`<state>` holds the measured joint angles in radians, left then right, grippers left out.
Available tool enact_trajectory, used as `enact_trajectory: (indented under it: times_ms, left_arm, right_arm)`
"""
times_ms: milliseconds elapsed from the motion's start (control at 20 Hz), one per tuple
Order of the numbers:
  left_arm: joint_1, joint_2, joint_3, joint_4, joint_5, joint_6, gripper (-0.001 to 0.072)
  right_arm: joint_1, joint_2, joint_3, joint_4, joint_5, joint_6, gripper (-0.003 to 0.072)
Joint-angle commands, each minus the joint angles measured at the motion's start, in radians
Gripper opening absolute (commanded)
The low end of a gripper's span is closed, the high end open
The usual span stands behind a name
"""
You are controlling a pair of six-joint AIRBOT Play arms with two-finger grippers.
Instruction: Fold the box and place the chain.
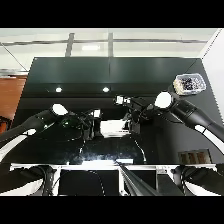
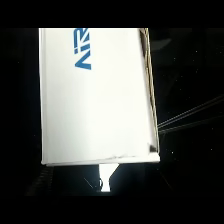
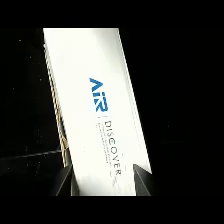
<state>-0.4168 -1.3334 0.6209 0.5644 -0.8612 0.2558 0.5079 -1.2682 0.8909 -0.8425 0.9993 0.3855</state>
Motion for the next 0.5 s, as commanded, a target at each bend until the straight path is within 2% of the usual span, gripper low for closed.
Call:
enact_trajectory:
  times_ms: [0, 250, 300, 450]
  left_arm:
    - [-0.001, -0.001, 0.0, 0.0, 0.0, 0.0, 0.0341]
    - [-0.001, -0.001, 0.0, 0.0, 0.0, 0.0, 0.0341]
    - [-0.001, -0.001, 0.0, 0.0, 0.0, 0.0, 0.0341]
    - [-0.001, -0.001, 0.0, 0.0, 0.0, 0.0, 0.0341]
  right_arm:
    - [0.001, 0.0, 0.0, 0.005, -0.003, 0.0, 0.041]
    - [0.001, 0.0, 0.0, 0.005, -0.001, 0.0, 0.0405]
    - [0.001, 0.0, 0.0, 0.005, 0.003, 0.001, 0.0301]
    - [0.001, 0.0, 0.0, 0.004, 0.011, 0.001, 0.0305]
